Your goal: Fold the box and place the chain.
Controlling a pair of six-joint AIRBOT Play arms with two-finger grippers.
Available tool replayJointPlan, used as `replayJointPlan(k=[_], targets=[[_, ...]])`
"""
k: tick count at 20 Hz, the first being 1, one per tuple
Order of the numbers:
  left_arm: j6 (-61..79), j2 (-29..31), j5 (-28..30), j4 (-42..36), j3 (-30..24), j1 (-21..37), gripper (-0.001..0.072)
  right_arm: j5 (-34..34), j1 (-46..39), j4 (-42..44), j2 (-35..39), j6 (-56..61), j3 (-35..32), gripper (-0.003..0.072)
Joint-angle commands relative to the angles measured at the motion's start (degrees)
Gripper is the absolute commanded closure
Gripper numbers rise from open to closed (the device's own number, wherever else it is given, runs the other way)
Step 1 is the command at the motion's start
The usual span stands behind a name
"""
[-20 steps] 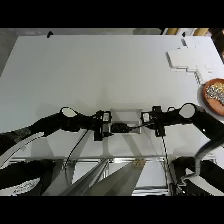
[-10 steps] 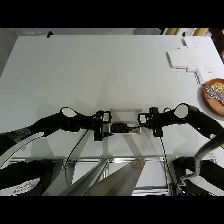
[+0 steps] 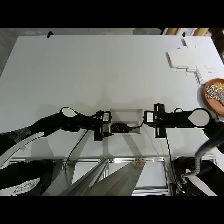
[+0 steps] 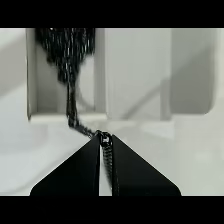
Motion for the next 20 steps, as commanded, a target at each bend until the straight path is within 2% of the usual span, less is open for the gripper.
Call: replayJointPlan(k=[1, 4, 9, 12, 14, 15, 18, 20], targets=[[0.00, 0.02, 0.00, 0.02, 0.00, 0.00, 0.0379, 1.51, 0.02, 13.62, 4.17, 0.94, 0.07, 0.0669], [0.02, 0.02, 0.00, 0.02, 0.00, 0.00, 0.0379, -0.31, 3.15, 20.85, 4.09, -2.99, 0.07, 0.0669], [0.00, 0.02, 0.00, 0.02, 0.00, 0.00, 0.0379, -13.07, 15.72, 21.14, 1.42, -3.58, 0.07, 0.0669], [0.00, 0.02, 0.00, 0.02, 0.00, 0.00, 0.0379, -15.28, 19.34, 20.87, -2.40, -3.58, 0.07, 0.0661], [0.00, 0.02, 0.00, 0.02, 0.00, 0.00, 0.0379, -15.52, 19.41, 20.55, -2.32, -3.54, 0.13, 0.0491], [0.02, 0.02, 0.00, 0.02, 0.00, 0.00, 0.0379, -16.02, 19.41, 19.10, -1.44, -3.54, 0.20, 0.0433], [0.02, 0.02, 0.00, 0.02, 0.00, 0.00, 0.0379, -16.24, 18.86, 11.34, 2.43, -2.86, 0.66, 0.0423], [0.00, 0.02, 0.00, 0.02, 0.00, 0.00, 0.0379, -13.22, 14.95, 9.22, 4.81, -2.84, 0.66, 0.0423]])
